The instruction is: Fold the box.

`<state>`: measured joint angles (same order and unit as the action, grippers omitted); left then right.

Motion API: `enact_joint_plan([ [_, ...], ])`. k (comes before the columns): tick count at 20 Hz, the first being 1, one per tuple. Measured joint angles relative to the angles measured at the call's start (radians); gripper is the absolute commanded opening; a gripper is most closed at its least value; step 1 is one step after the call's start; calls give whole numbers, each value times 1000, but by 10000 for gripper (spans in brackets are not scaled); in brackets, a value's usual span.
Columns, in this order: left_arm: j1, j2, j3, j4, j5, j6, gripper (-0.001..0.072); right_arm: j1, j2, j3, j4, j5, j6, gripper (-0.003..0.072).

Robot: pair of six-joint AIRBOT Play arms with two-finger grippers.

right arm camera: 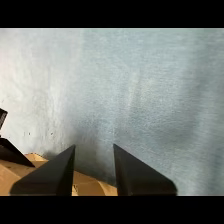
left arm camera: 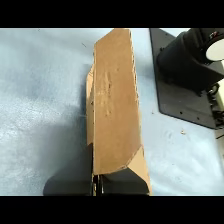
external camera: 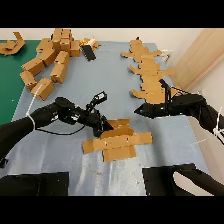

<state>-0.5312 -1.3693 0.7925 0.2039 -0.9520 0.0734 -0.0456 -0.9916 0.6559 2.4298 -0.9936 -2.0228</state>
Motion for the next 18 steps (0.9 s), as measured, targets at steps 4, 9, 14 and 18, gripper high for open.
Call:
enact_joint_plan([
  [4,-13,42,-67,-17,59,71,8,0,1,0,0,17,4,335],
  [9,-18,53,-104,-24,78,97,9,0,1,0,0,30,7,335],
  [14,-45,53,-116,-23,80,103,8,0,1,0,-3,35,7,335],
  [18,-73,53,-119,-12,72,100,9,0,1,0,-3,35,6,335],
])
